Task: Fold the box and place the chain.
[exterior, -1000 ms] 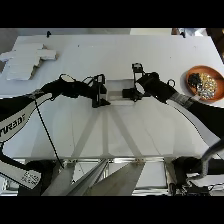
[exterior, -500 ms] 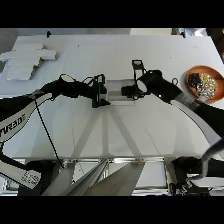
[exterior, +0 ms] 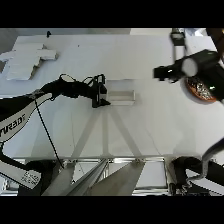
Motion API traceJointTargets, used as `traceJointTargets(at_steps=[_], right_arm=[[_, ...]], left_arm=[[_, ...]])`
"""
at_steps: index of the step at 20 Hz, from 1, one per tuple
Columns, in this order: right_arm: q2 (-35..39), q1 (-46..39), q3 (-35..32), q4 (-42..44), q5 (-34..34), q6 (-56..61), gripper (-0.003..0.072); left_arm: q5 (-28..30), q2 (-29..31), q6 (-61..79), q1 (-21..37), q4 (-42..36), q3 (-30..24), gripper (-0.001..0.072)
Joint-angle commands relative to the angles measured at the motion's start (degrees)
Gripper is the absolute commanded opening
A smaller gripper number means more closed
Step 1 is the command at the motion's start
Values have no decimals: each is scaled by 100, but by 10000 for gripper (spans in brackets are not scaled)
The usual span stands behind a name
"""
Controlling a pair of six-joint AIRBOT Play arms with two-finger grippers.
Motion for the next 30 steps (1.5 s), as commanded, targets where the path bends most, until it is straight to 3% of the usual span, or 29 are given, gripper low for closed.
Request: traceJointTargets(at_steps=[1, 3, 4, 8, 19, 25, 28, 30], right_arm=[[190, -1386, 2, -79, 337, -761, 341], [160, -2184, 2, -74, 232, -826, 374], [120, -2549, 2, -72, 85, -975, 484], [-511, -3554, 2, -31, -57, -1360, 530], [-2208, -3630, 2, -299, -520, -1401, 528], [-2323, -3626, 2, -466, -734, -1169, 427], [-2304, -3609, 2, -531, -634, -1180, 188], [-2243, -3539, 2, -647, -551, -1187, 89]], left_arm=[[0, 0, 0, -2, 0, 2, 501], [2, 0, 0, -2, 2, 2, 501], [0, 0, 0, -2, 0, 2, 501], [0, 0, 0, -2, 0, 2, 501], [0, 0, 0, -2, 2, 2, 501], [0, 0, 0, 0, 2, 2, 501], [0, 0, 0, -2, 2, 2, 501], [0, 0, 0, -2, 2, 2, 501]])
